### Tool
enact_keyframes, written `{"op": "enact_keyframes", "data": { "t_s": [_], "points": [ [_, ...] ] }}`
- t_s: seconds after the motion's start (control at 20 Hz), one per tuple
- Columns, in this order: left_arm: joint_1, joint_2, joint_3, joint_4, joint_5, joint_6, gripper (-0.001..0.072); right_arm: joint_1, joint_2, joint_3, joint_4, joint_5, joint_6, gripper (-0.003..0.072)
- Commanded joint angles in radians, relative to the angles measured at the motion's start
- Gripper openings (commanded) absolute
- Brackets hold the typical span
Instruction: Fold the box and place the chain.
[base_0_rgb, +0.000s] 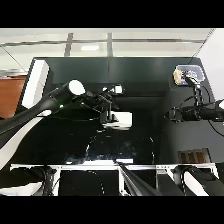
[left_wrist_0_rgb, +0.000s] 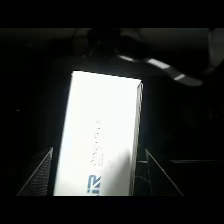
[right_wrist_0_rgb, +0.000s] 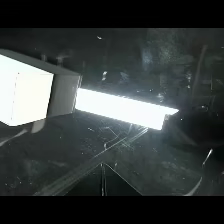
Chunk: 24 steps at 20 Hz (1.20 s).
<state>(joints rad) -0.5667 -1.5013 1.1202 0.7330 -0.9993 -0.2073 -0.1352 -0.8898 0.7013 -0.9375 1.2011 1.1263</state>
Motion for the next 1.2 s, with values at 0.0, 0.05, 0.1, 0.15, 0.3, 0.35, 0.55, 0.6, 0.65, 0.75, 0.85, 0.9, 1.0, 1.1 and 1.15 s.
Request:
{"op": "enact_keyframes", "data": {
  "t_s": [0.0, 0.05, 0.1, 0.15, 0.3, 0.35, 0.55, 0.6, 0.65, 0.75, 0.85, 0.9, 1.0, 1.1, 1.15],
  "points": [
    [-0.016, -0.084, 0.067, 0.02, -0.062, -0.083, 0.0707, 0.007, 0.002, -0.006, 0.006, -0.013, -0.015, 0.0012],
    [-0.021, -0.088, 0.068, 0.018, -0.061, -0.083, 0.0707, 0.007, 0.003, -0.006, 0.006, -0.013, -0.025, 0.0012],
    [-0.024, -0.089, 0.068, 0.018, -0.061, -0.082, 0.0707, 0.007, 0.003, -0.006, 0.006, -0.014, -0.032, 0.0012],
    [-0.027, -0.089, 0.068, 0.019, -0.061, -0.082, 0.0706, 0.007, 0.003, -0.006, 0.006, -0.014, -0.037, 0.0012],
    [-0.026, -0.089, 0.068, 0.019, -0.061, -0.082, 0.0706, 0.007, 0.002, -0.006, 0.006, -0.017, -0.055, 0.0012],
    [-0.027, -0.089, 0.068, 0.019, -0.061, -0.082, 0.0706, 0.007, 0.002, -0.006, 0.006, -0.017, -0.058, 0.0012],
    [-0.026, -0.089, 0.074, 0.019, -0.06, -0.081, 0.0706, 0.007, 0.002, -0.006, 0.006, -0.028, -0.058, 0.0013],
    [-0.026, -0.089, 0.084, 0.026, -0.063, -0.081, 0.0707, 0.007, 0.002, -0.006, 0.006, -0.031, -0.058, 0.0012],
    [-0.026, -0.088, 0.097, 0.038, -0.072, -0.082, 0.0707, 0.007, 0.002, -0.006, 0.006, -0.032, -0.058, 0.0012],
    [-0.025, -0.088, 0.118, 0.047, -0.081, -0.083, 0.0707, 0.007, 0.002, -0.006, 0.006, -0.032, -0.058, 0.0013],
    [-0.026, -0.088, 0.124, 0.044, -0.081, -0.083, 0.0707, 0.007, 0.002, -0.006, 0.006, -0.034, -0.058, 0.0013],
    [-0.026, -0.089, 0.123, 0.045, -0.082, -0.083, 0.0707, 0.007, 0.002, -0.006, 0.006, -0.036, -0.058, 0.0013],
    [-0.026, -0.089, 0.123, 0.064, -0.083, -0.083, 0.0707, 0.007, 0.002, -0.006, 0.006, -0.039, -0.058, 0.0013],
    [-0.026, -0.089, 0.123, 0.101, -0.082, -0.083, 0.0707, 0.007, 0.002, -0.006, 0.006, -0.039, -0.058, 0.0013],
    [-0.026, -0.089, 0.123, 0.117, -0.08, -0.084, 0.0707, 0.007, 0.002, -0.006, 0.007, -0.039, -0.058, 0.0013]
  ]
}}
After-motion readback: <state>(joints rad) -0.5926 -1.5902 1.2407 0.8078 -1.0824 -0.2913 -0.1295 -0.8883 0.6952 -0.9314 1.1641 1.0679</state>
